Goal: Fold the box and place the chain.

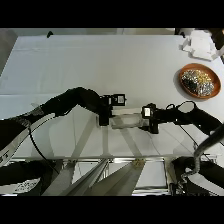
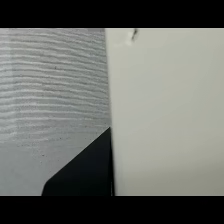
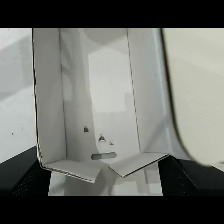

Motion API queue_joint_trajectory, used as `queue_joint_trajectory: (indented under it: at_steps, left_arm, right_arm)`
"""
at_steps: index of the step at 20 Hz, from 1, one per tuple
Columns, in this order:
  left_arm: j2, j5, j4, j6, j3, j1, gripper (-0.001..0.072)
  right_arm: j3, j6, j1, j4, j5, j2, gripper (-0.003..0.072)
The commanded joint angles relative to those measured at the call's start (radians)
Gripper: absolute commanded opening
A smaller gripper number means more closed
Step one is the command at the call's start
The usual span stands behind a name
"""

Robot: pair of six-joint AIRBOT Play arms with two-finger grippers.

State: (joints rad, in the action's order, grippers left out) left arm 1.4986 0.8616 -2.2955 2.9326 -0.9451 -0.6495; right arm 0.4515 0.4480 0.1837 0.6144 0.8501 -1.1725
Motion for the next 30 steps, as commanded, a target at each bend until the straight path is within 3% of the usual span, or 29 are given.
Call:
queue_joint_trajectory:
  at_steps: [1,3,5,15,17,30]
  left_arm:
    - [0.0,-0.002,0.0,0.0,0.0,0.0,0.001]
    - [0.0,-0.002,0.0,0.0,0.0,0.0,0.001]
    - [0.0,-0.002,0.0,0.0,0.0,0.0,0.001]
    - [0.0,-0.002,0.0,0.0,0.0,0.0,0.001]
    - [0.0,-0.002,0.0,0.0,0.0,0.0,0.001]
    - [0.0,-0.002,0.0,0.0,0.0,0.0,0.001]
  right_arm:
    - [0.001,-0.002,0.0,-0.016,-0.003,-0.023,0.0632]
    - [0.001,-0.002,0.0,-0.017,-0.005,-0.024,0.0628]
    - [0.0,-0.002,0.0,-0.016,-0.005,-0.024,0.0569]
    - [0.0,0.026,0.0,-0.016,-0.047,-0.024,0.0566]
    - [0.0,0.048,0.0,-0.017,-0.047,-0.025,0.0525]
    - [0.0,0.049,0.003,-0.016,-0.036,-0.025,0.0492]
